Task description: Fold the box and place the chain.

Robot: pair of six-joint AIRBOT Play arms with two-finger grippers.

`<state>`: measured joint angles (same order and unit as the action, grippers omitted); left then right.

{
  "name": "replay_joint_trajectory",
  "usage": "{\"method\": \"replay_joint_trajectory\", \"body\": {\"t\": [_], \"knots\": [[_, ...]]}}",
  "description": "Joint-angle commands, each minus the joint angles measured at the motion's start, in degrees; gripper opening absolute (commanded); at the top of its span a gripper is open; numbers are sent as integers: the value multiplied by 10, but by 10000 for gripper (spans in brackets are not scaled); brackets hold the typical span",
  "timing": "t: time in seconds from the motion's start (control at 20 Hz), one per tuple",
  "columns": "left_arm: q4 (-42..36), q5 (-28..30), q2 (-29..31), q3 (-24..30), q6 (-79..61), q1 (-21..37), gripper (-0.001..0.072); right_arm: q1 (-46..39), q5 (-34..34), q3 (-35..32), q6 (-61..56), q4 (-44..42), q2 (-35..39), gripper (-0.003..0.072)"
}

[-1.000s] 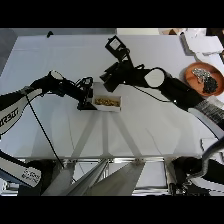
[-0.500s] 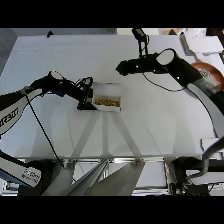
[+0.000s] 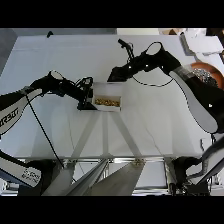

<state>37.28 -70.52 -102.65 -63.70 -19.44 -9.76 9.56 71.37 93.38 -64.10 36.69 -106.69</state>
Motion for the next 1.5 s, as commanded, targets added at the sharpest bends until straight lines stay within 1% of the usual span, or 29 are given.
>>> {"method": "replay_joint_trajectory", "body": {"t": [0.0,0.2,0.3,0.45,0.6,0.75,0.85,1.0,1.05,1.15,1.25,1.35,1.45], "knots": [[0,0,0,0,0,0,274,7,83,6,63,-5,-25,248],[0,0,0,0,0,0,274,27,112,6,148,-5,-26,249],[0,0,0,0,0,0,274,42,124,6,198,6,-21,238],[0,0,0,0,0,0,274,66,100,5,231,64,-2,236],[0,0,0,0,0,0,274,86,43,-3,231,144,27,249],[0,0,0,0,0,0,274,109,-11,-48,234,178,64,250],[0,0,0,0,0,0,274,124,-61,-97,243,178,96,257],[0,0,0,0,0,0,274,152,-181,-192,270,191,164,271],[0,0,0,0,0,0,274,162,-223,-224,279,201,187,307],[0,0,0,0,0,0,274,178,-286,-271,283,232,217,308],[0,0,0,0,0,0,274,188,-309,-289,271,272,231,306],[0,0,0,0,0,0,274,196,-325,-289,224,319,238,302],[0,0,0,0,0,0,274,205,-344,-289,204,336,247,287]]}}
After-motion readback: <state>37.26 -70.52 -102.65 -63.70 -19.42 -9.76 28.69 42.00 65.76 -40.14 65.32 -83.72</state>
